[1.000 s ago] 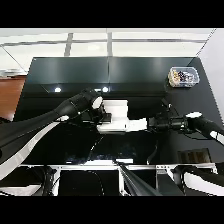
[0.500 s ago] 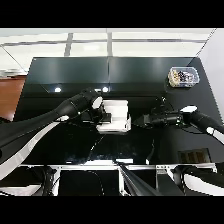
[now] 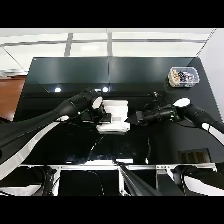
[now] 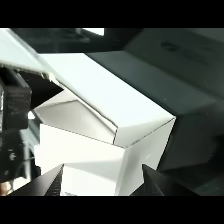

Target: Fold the box and place the chain.

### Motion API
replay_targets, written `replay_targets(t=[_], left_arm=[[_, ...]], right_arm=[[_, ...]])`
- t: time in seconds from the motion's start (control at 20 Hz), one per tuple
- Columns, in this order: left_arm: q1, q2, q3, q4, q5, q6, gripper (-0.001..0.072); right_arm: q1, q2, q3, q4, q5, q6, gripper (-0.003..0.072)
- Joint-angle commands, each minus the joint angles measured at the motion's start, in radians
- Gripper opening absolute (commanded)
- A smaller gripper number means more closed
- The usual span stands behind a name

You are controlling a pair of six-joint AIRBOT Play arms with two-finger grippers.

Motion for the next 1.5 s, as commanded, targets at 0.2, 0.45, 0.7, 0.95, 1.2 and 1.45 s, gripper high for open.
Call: replay_targets(t=[0.2,0.45,0.7,0.95,1.2,1.45], left_arm=[[0.001,0.0,0.0,0.0,-0.001,0.0,0.0027],[0.001,0.0,0.0,-0.001,-0.001,0.0,0.0027],[0.001,0.0,0.0,0.0,0.0,0.0,0.0027],[0.001,0.0,0.0,0.0,0.0,0.0,0.0027],[0.001,0.0,0.0,0.0,0.0,0.0,0.0027],[0.001,0.0,0.0,0.0,0.0,0.0,0.0027]], right_arm=[[0.093,0.0,0.127,-0.232,-0.033,0.289,0.041],[0.186,0.0,0.185,-0.378,-0.09,0.432,0.041],[0.275,0.0,0.233,-0.528,-0.146,0.599,0.0409],[0.357,-0.002,0.256,-0.716,-0.149,0.761,0.0405],[0.432,-0.017,0.256,-0.853,-0.161,0.919,0.0401],[0.461,-0.071,0.285,-0.936,-0.135,1.034,0.0361]])
